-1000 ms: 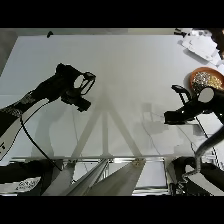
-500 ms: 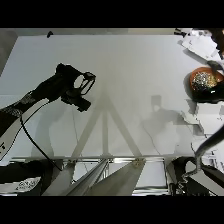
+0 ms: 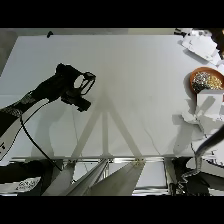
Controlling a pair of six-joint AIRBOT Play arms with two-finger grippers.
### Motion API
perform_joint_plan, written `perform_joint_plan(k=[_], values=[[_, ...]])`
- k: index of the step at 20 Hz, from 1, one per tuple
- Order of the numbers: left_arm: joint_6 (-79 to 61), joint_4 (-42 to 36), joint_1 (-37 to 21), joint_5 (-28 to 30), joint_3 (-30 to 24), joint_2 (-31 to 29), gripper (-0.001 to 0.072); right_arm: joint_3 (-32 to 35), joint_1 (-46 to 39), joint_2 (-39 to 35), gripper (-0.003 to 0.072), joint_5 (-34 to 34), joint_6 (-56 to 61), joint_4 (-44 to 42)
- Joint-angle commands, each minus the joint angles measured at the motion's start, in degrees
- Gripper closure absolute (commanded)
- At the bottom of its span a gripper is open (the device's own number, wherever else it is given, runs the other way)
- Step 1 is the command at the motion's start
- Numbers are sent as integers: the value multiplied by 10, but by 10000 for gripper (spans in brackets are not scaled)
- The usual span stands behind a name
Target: Fold the box and place the chain.
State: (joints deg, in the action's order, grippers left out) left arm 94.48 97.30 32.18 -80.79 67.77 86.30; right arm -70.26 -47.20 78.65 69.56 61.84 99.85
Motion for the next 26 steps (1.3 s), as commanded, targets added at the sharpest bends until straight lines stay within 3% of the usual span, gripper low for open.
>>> perform_joint_plan(k=[1,7,10,13,15,20,26], values=[[0,0,0,0,0,0,128,-5,-17,50,121,-25,-28,43],[0,0,0,0,0,0,128,-5,-17,87,131,-89,-40,60],[0,0,0,0,0,0,128,-5,-17,121,173,-69,-51,35],[0,0,0,0,0,0,128,-5,-14,143,416,-35,-57,32],[0,0,0,0,0,0,128,-5,-12,142,670,-16,-58,26],[0,0,0,0,0,0,128,-5,23,137,675,72,-118,-38],[0,0,0,0,0,0,128,-3,123,69,677,82,-159,-215]])
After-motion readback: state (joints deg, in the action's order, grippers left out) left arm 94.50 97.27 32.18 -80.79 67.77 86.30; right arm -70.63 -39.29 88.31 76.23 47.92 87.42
